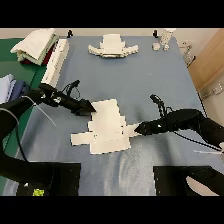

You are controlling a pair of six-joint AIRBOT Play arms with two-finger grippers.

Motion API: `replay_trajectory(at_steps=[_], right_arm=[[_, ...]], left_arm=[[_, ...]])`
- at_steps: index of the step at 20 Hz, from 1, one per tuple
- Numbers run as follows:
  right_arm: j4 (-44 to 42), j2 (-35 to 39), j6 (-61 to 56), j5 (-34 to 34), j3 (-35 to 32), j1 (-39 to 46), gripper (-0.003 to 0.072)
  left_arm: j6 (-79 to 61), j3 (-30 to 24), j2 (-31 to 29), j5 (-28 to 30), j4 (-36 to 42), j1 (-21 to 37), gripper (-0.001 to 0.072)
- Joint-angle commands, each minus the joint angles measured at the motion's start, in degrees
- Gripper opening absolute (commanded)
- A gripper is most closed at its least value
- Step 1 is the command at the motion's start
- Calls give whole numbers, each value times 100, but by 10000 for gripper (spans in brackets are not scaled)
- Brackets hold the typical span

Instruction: Fold the box.

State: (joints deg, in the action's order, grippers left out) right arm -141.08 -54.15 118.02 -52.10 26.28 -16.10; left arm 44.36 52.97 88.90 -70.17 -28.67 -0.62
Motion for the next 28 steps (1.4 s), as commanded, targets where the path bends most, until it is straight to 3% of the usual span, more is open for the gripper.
replay_trajectory(at_steps=[1,6,8,15,17,21,22,23,24,28], right_arm=[[33,7,-11,-7,-2,-7,0],[103,7,-22,-7,-4,-7,0],[125,7,-59,-7,-2,-7,0],[138,7,-61,-4,-2,-7,0],[138,7,-59,-4,-2,-7,0],[140,7,-57,0,-2,-7,2],[186,7,-57,24,2,-7,41],[284,7,-52,70,17,-2,186],[472,7,-59,133,50,0,282],[2159,7,-573,448,385,4,285]], left_arm=[[-310,507,654,-308,127,-323,584],[-745,680,785,-802,98,-415,582],[-922,680,787,-1001,-42,-417,226],[-1099,704,787,-1296,-164,-428,205],[-1209,704,785,-1305,-164,-428,70],[-1401,704,785,-1340,-151,-431,15],[-1419,704,785,-1342,-151,-431,15],[-1425,706,785,-1342,-151,-431,15],[-1423,708,785,-1342,-133,-431,15],[-1598,826,780,-1517,343,-431,14]])
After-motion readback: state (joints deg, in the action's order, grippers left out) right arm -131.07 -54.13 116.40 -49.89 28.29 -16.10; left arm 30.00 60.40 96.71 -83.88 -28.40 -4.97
